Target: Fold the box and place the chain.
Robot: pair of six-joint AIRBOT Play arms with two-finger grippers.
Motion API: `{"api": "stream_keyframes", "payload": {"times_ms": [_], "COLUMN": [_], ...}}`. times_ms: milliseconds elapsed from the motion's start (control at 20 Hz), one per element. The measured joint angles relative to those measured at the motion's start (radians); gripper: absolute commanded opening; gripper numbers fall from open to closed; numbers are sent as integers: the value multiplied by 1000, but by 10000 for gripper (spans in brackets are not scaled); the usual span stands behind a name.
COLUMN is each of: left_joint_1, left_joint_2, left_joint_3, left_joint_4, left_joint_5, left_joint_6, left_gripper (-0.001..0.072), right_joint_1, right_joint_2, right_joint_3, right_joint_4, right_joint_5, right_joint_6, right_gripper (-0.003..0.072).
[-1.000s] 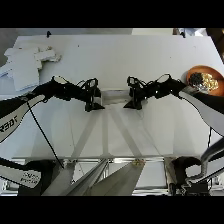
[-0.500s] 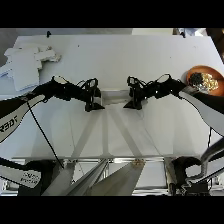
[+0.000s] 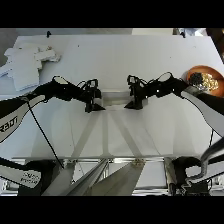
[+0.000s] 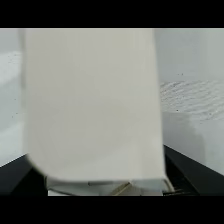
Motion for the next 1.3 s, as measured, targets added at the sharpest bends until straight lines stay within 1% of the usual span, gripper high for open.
{"api": "stream_keyframes", "payload": {"times_ms": [250,300,350,400,450,500,600,650,750,800,1000,1300], "left_joint_1": [0,0,0,0,0,0,0,0,0,0,0,0], "left_joint_2": [0,0,0,0,0,0,0,0,0,0,0,0], "left_joint_3": [0,0,0,0,0,0,0,0,0,0,0,0], "left_joint_4": [0,0,0,0,0,0,0,0,0,0,0,-1], "left_joint_5": [2,2,3,4,4,5,5,5,5,5,5,6], "left_joint_6": [3,3,3,3,2,2,2,2,2,2,2,1], "left_gripper": [280,280,280,280,280,280,280,280,280,280,280,280], "right_joint_1": [0,0,0,0,0,0,0,0,0,2,22,59], "right_joint_2": [129,154,181,208,228,249,277,286,297,300,285,187], "right_joint_3": [1,1,1,1,1,1,1,1,1,1,1,1], "right_joint_4": [-211,-253,-292,-317,-336,-343,-325,-293,-204,-156,-39,29], "right_joint_5": [33,50,70,95,122,155,212,232,243,226,59,-240], "right_joint_6": [156,191,228,263,293,323,361,380,403,408,425,431], "right_gripper": [687,650,551,390,148,13,10,10,8,6,5,5]}}
